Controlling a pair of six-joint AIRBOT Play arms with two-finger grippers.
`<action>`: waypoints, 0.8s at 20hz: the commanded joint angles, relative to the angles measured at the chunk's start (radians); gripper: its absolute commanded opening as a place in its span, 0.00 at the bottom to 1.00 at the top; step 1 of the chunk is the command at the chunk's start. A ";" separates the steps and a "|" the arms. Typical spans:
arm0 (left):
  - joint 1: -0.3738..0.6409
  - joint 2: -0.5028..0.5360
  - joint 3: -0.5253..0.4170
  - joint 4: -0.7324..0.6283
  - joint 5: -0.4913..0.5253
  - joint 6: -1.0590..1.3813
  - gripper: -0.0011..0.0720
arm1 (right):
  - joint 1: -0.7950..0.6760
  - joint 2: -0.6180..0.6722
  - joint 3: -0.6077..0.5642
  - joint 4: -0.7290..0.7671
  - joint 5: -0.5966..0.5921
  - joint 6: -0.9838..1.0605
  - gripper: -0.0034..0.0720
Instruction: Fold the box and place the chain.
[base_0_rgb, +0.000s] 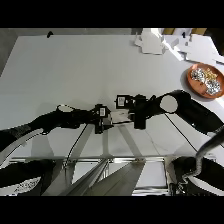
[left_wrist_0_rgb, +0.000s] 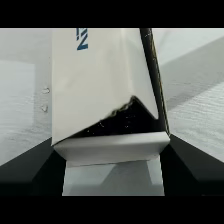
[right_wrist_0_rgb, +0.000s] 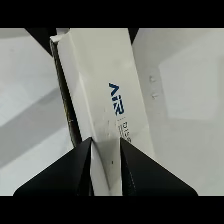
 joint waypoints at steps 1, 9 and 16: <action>-0.001 0.000 0.000 0.001 -0.004 0.001 0.05 | 0.001 0.002 0.000 0.014 -0.023 0.000 0.25; -0.001 0.000 0.000 0.001 -0.004 0.001 0.05 | 0.001 -0.044 -0.030 0.064 -0.018 0.000 0.25; -0.001 0.000 0.000 0.001 -0.005 0.001 0.05 | 0.001 -0.022 -0.032 0.142 0.105 -0.012 0.50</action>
